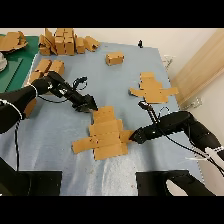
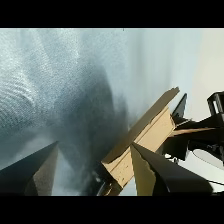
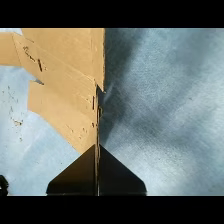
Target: Fold the box.
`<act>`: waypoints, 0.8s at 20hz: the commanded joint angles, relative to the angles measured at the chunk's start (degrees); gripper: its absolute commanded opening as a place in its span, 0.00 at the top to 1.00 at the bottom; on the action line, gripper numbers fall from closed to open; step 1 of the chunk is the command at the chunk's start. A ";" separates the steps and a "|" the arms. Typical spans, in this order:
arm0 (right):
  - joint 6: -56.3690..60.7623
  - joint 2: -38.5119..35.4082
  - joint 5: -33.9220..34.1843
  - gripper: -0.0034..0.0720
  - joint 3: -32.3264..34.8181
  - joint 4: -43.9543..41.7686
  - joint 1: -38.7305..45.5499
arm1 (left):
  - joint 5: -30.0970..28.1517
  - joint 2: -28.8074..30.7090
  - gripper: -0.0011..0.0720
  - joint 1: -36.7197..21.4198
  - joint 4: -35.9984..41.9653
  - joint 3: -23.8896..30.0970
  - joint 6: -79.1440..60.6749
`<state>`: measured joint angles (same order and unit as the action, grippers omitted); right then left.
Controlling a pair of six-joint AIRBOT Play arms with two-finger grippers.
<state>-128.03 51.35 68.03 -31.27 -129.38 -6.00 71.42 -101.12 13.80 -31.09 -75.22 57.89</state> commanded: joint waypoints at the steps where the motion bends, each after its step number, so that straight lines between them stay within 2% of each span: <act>1: 0.15 -0.24 -1.66 0.95 -0.02 0.39 -0.13 | 3.39 -0.09 0.07 0.63 0.39 0.00 -2.25; 3: 0.13 -0.24 -3.02 0.95 -0.02 0.39 -0.13 | 6.47 -0.09 0.07 1.29 2.67 0.07 -4.59; 7: 0.13 -0.24 -4.22 0.95 -0.02 0.44 -0.13 | 7.23 -0.09 0.07 3.04 10.19 1.29 -11.72; 8: 0.13 -0.22 -4.22 0.95 -0.02 0.50 -0.13 | 7.54 -0.09 0.10 3.43 10.49 1.62 -12.61; 9: 0.13 -0.24 -4.22 0.95 -0.02 0.61 -0.13 | 8.11 -0.09 0.32 3.74 10.49 2.05 -13.66; 10: 0.11 -0.24 -4.26 0.95 -0.02 0.63 -0.13 | 8.26 -0.09 0.42 3.96 10.54 2.40 -14.03; 16: 0.13 -0.22 -4.70 0.95 -0.02 0.61 -0.13 | 9.22 -0.09 0.42 4.04 11.10 2.56 -15.10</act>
<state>-127.94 51.16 63.57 -31.27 -128.75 -6.07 79.66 -101.19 17.69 -20.58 -72.82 43.90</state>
